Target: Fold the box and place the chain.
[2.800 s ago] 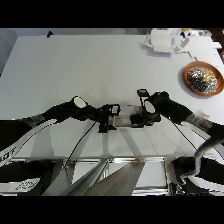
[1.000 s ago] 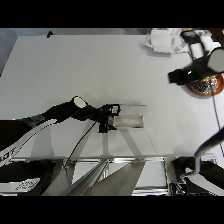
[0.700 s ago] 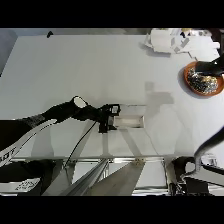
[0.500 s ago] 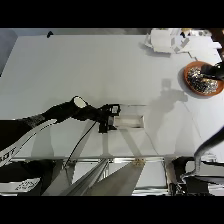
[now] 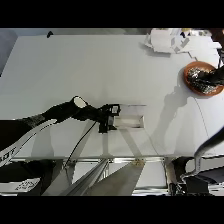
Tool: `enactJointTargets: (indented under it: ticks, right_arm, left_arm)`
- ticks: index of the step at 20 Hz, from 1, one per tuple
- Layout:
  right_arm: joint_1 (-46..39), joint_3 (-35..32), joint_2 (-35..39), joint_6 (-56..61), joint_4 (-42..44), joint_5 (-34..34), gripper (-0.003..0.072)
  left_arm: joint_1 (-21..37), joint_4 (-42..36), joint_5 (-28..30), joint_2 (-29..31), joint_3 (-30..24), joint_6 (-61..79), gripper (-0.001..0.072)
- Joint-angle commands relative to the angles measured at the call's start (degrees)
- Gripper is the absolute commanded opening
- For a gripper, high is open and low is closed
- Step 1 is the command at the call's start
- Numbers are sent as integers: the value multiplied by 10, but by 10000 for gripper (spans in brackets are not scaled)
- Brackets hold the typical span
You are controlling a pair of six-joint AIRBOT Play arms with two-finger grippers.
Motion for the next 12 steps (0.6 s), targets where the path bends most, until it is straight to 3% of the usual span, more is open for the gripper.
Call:
enactJointTargets:
  ticks: [1, 9, 12]
  right_arm:
    - [-2, 0, -17, 15, 13, -31, 265]
    - [-2, 0, -38, 32, 14, -25, 215]
    - [-2, 1, -38, 28, 14, -13, 16]
  left_arm:
    - [0, 0, 0, 0, 0, 0, 144]
    - [0, 0, 0, 0, 0, 0, 144]
    - [0, 0, 0, 0, 0, 0, 144]
